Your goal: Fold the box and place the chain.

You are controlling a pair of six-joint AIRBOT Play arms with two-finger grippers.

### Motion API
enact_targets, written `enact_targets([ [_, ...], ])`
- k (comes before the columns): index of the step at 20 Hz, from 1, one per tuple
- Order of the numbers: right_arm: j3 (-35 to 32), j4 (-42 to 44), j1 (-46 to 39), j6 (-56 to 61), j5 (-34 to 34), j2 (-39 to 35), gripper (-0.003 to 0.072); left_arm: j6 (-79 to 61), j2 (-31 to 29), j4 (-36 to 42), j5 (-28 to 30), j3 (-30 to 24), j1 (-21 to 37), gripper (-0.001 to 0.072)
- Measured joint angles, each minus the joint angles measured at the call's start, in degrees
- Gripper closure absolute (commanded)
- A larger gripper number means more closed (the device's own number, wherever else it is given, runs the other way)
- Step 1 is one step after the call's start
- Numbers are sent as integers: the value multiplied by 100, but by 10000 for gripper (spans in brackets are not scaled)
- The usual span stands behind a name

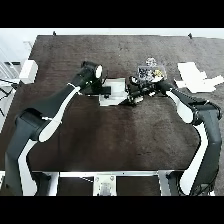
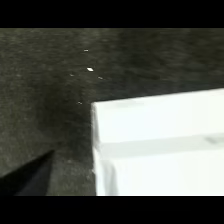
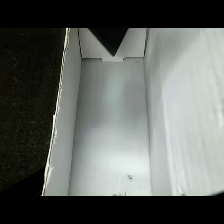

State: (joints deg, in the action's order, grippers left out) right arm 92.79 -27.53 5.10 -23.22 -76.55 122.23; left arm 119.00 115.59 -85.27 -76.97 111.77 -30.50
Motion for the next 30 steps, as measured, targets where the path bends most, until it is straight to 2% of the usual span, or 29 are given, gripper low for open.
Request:
enact_targets([
  [5,0,4,0,2,2,0,115,-358,-317,11,-367,177,39,-11],
  [10,0,4,0,2,2,0,116,-1325,-966,-131,-511,240,109,-11],
  [14,0,4,0,2,2,0,116,-2708,-1331,-63,-116,251,361,-10],
  [19,0,7,0,2,2,0,116,-5810,-1434,1064,348,184,787,-9],
  [23,0,4,0,2,0,0,115,-7106,-1449,1598,841,120,955,-1],
  [26,0,7,0,4,0,0,115,-8286,-1449,2131,772,-282,1104,-1],
  [30,0,7,0,4,2,0,116,-10343,-1447,3545,756,-1453,1731,-2],
])
